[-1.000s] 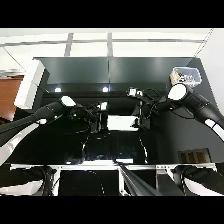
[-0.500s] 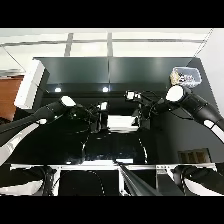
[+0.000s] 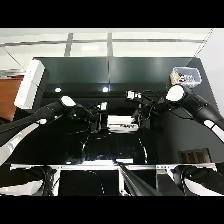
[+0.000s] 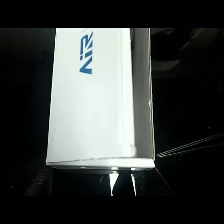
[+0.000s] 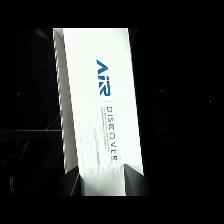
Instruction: Fold the box and place the chain.
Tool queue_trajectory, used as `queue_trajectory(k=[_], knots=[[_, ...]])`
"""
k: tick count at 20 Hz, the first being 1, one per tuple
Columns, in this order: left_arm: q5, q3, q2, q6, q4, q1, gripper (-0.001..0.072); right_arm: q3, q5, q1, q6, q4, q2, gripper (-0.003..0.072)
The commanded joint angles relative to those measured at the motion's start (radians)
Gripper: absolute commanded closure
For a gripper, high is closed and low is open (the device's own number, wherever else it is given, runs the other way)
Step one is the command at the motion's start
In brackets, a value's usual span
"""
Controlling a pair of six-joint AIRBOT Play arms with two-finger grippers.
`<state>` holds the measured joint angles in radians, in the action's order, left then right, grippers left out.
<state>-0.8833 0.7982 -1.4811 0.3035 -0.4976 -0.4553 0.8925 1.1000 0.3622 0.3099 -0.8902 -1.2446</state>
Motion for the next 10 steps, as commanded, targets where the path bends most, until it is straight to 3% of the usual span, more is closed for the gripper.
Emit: queue_trajectory(k=[1,2,4,10], knots=[[0.000,0.001,-0.001,0.000,0.000,0.000,0.0305,0.000,0.011,0.001,0.001,-0.001,-0.001,0.0433],[0.000,0.001,-0.001,0.000,0.000,0.000,0.0305,0.000,0.019,0.001,0.002,-0.001,-0.001,0.0432],[0.000,0.001,-0.001,0.000,0.000,0.000,0.0305,0.000,0.022,0.001,0.001,-0.001,-0.001,0.0353],[0.000,0.001,-0.001,0.000,0.000,0.000,0.0305,0.000,0.022,0.001,0.002,-0.001,-0.001,0.0352]])
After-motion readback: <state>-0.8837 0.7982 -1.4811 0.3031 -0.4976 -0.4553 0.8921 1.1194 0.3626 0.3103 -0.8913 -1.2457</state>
